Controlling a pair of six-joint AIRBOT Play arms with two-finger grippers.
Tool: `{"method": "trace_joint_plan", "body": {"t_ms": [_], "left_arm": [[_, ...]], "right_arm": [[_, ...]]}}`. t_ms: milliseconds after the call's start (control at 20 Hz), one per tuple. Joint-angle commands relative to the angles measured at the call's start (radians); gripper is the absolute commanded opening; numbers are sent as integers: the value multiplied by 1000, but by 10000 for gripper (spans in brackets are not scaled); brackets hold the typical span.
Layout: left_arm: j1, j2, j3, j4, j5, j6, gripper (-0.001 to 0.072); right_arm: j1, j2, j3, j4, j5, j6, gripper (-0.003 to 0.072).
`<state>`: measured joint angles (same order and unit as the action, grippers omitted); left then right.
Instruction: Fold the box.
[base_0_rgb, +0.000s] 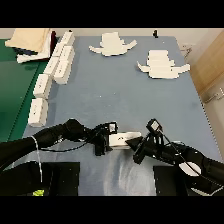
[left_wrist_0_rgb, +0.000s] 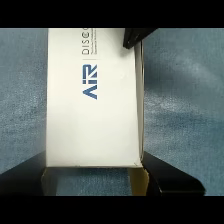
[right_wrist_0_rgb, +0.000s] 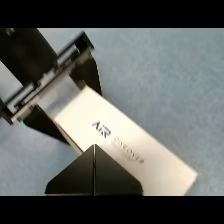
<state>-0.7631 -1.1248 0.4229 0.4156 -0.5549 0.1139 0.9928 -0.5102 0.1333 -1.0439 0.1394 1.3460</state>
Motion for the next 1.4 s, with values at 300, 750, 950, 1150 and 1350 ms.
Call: {"method": "trace_joint_plan", "body": {"t_ms": [300, 750, 950, 1150, 1350], "left_arm": [[0, 1, 0, 3, 4, 5, 460], [0, 1, 0, 3, 4, 5, 460], [0, 1, 1, 0, 5, 5, 460], [4, 21, 23, 9, 3, -161, 460], [43, 89, 59, 173, 3, -412, 460]], "right_arm": [[-16, 5, 75, -133, 4, -1, 4], [-484, -131, 382, -376, 591, 258, 4], [-620, -249, 519, -425, 710, 494, 4], [-626, -303, 539, -426, 648, 605, 4], [-627, -336, 539, -527, 646, 711, 4]]}}
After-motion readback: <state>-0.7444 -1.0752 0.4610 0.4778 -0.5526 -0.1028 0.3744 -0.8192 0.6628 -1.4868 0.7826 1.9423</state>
